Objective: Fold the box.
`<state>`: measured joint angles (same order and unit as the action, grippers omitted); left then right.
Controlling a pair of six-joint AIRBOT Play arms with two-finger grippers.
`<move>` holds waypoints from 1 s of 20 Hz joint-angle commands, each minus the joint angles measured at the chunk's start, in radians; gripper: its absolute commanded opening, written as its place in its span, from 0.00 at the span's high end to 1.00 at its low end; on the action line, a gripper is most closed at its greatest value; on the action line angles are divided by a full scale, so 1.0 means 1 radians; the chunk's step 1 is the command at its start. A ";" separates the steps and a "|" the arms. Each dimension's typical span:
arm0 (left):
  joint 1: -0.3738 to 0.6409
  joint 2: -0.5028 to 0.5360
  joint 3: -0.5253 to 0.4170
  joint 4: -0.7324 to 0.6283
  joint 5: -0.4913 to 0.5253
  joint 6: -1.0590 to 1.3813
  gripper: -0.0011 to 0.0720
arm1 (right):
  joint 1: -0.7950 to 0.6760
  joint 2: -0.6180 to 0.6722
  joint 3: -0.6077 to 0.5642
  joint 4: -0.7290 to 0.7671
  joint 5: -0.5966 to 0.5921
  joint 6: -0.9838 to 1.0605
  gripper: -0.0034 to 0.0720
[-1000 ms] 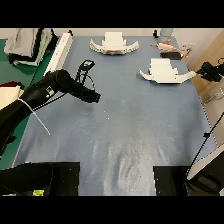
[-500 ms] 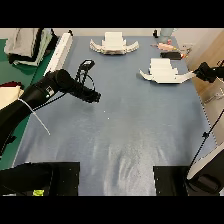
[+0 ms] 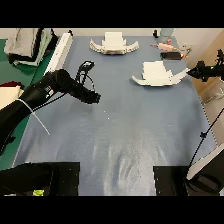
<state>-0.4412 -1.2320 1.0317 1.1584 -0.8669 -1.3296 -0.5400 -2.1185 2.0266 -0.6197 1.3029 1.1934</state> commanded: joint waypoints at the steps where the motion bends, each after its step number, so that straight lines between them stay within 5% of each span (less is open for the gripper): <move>1: 0.019 0.014 0.009 0.000 -0.076 -0.030 0.97 | 0.033 0.093 -0.079 0.048 0.064 -0.006 0.96; 5: 0.069 0.074 0.009 0.000 -0.135 -0.031 0.97 | 0.109 0.352 -0.397 -0.045 -0.011 -0.006 0.96; 14: 0.119 0.098 0.000 -0.024 -0.296 0.067 0.96 | 0.344 1.149 -1.405 -0.048 -0.354 0.124 0.96; 17: 0.119 0.097 0.000 -0.045 -0.304 0.095 0.96 | 0.418 1.344 -1.614 -0.073 -0.396 0.245 0.96; 20: 0.119 0.097 0.000 -0.045 -0.305 0.101 0.97 | 0.468 1.430 -1.705 -0.139 -0.396 0.339 0.96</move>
<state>-0.3241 -1.1351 1.0317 1.1210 -1.1599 -1.2469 -0.1249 -0.8047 0.4492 -0.7055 0.9436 1.4258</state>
